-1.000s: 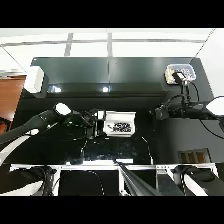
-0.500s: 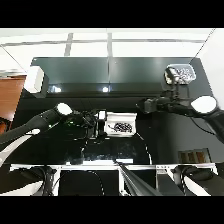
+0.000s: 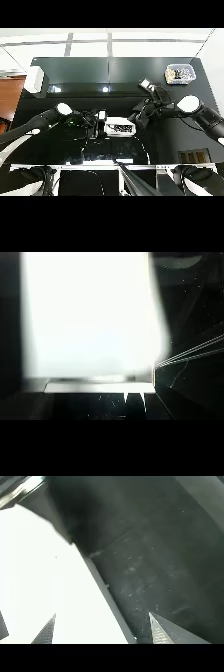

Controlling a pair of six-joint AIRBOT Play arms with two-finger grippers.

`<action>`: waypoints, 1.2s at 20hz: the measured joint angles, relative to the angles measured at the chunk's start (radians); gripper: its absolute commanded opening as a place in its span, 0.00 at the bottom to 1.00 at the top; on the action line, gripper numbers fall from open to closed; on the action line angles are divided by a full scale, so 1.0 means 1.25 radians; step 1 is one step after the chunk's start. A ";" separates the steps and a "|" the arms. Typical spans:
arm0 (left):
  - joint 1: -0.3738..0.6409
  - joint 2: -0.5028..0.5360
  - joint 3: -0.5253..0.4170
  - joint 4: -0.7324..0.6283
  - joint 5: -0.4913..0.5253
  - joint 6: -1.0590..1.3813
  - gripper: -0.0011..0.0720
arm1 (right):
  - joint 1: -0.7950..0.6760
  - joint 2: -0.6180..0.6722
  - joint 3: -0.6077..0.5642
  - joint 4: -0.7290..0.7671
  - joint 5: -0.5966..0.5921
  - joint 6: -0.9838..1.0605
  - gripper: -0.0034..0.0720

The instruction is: Fold the box and place the chain.

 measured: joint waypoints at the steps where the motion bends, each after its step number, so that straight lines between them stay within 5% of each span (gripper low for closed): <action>1: 0.000 0.000 0.000 0.000 0.000 0.000 0.50 | 0.006 0.000 0.001 -0.007 0.012 -0.043 0.91; 9: 0.000 0.000 0.000 0.000 0.000 0.000 0.50 | 0.039 -0.017 -0.010 -0.021 0.041 -0.254 0.91; 10: 0.000 0.000 0.000 0.000 0.000 0.000 0.50 | 0.041 -0.022 -0.011 -0.021 0.042 -0.262 0.82; 11: 0.000 0.000 0.000 0.000 0.000 0.000 0.50 | 0.042 -0.025 -0.011 -0.021 0.043 -0.270 0.57; 12: 0.000 0.000 0.000 0.000 0.000 0.000 0.50 | 0.043 -0.028 -0.011 -0.022 0.045 -0.275 0.42; 14: 0.000 0.000 0.000 0.000 0.002 -0.002 0.50 | 0.045 -0.032 -0.011 -0.022 0.048 -0.281 0.30; 24: 0.000 0.000 0.000 0.000 0.000 0.000 0.50 | 0.046 -0.036 -0.023 -0.024 0.075 -0.290 0.30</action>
